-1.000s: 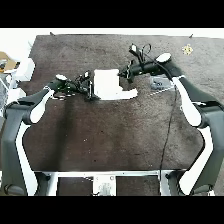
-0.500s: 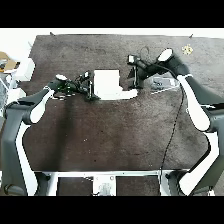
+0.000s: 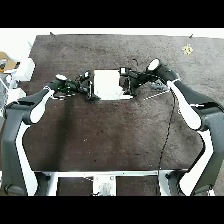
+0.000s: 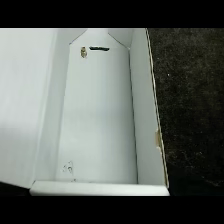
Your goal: Fold the box and place the chain.
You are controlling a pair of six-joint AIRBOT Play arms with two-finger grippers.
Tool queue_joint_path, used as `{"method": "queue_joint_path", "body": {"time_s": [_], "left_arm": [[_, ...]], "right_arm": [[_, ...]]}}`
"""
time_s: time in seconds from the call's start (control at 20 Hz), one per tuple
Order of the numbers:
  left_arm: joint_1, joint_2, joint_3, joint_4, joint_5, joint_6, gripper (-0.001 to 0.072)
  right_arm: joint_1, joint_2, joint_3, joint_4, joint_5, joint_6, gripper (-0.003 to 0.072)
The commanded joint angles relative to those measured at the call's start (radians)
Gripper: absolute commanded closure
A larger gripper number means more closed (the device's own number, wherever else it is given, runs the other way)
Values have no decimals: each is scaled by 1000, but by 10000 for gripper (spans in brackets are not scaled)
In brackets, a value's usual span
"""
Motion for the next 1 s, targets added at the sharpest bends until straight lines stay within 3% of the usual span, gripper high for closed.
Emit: {"method": "queue_joint_path", "body": {"time_s": [0.0,0.1,0.15,0.2,0.25,0.45,0.65,0.95], "left_arm": [[0,0,0,0,1,0,349],[0,0,0,0,0,0,349],[0,0,0,0,0,0,350],[0,0,0,0,0,0,349],[0,0,0,0,1,0,349],[0,0,0,0,0,0,350],[0,0,0,0,0,0,350],[0,0,0,0,0,0,349]], "right_arm": [[3,-6,-2,29,5,20,262],[3,-6,-2,48,7,39,263],[4,-6,-2,47,9,39,307],[3,-6,-2,48,15,39,447],[4,-6,-2,51,26,39,492],[15,-8,-37,108,34,38,491],[40,-8,-60,201,-93,33,490],[68,-19,-60,137,-114,34,481]]}}
